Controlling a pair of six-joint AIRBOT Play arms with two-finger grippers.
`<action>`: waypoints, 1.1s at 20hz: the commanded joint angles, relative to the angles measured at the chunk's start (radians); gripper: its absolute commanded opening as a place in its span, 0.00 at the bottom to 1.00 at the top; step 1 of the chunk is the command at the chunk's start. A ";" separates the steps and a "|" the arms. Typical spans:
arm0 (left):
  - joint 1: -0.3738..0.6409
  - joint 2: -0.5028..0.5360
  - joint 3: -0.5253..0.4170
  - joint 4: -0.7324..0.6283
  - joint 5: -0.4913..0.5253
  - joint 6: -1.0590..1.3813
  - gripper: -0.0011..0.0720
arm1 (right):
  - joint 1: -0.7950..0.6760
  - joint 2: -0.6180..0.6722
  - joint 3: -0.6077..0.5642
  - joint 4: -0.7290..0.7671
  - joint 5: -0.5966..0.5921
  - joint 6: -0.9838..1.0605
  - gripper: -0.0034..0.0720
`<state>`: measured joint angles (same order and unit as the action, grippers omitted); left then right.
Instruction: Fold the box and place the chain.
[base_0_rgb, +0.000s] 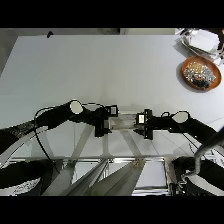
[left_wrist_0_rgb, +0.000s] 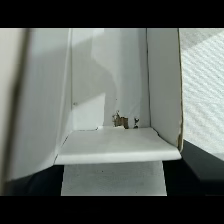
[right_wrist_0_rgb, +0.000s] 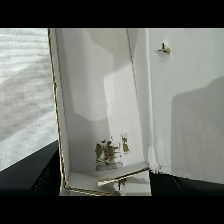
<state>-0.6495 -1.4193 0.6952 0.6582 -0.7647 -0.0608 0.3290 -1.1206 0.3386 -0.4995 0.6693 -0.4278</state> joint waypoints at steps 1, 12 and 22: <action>0.000 0.000 0.000 0.001 -0.003 0.000 0.41 | 0.000 0.001 0.000 0.000 0.000 0.000 0.47; 0.000 0.000 0.000 0.001 -0.003 0.000 0.41 | 0.000 0.013 0.000 0.005 0.058 0.062 0.94; 0.000 0.000 0.000 0.001 -0.003 0.000 0.41 | 0.000 0.242 0.000 -0.350 0.053 0.350 0.95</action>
<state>-0.6495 -1.4197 0.6952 0.6586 -0.7681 -0.0608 0.3290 -0.9394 0.3382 -0.7010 0.7238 -0.2138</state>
